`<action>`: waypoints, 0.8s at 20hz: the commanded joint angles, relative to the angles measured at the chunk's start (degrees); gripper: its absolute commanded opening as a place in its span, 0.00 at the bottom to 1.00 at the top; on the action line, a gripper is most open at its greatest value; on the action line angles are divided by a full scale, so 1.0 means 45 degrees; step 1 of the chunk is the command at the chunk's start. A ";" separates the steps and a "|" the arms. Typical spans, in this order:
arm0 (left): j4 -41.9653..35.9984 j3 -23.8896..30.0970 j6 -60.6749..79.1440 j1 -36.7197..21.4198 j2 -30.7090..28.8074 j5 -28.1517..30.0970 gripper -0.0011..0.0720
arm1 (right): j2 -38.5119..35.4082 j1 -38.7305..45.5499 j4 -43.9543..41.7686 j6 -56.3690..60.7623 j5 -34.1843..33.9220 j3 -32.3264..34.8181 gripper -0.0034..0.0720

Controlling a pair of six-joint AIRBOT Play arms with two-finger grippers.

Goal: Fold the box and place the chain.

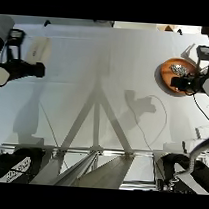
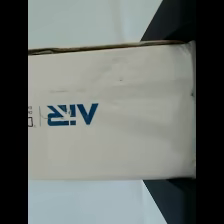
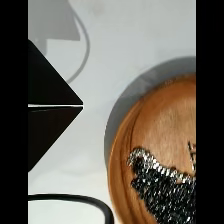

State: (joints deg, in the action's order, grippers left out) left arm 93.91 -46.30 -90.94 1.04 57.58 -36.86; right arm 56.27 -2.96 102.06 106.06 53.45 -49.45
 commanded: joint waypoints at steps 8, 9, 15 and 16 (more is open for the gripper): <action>0.0432 0.0000 -0.1778 -0.1365 0.1331 0.1831 0.02 | -0.0010 0.0515 -0.0398 0.0000 0.0117 -0.0015 0.06; 0.0549 0.0000 -0.1758 -0.1360 0.1802 0.1860 0.02 | -0.0010 0.0515 -0.0398 0.0000 0.0117 -0.0015 0.06; 0.0534 0.0000 -0.1758 -0.1360 0.4833 0.2098 0.03 | -0.0010 0.0515 -0.0398 0.0000 0.0112 -0.0015 0.06; 0.0534 0.0000 -0.1758 -0.1360 0.5202 0.2200 0.04 | -0.0010 0.0515 -0.0398 0.0000 0.0112 -0.0015 0.06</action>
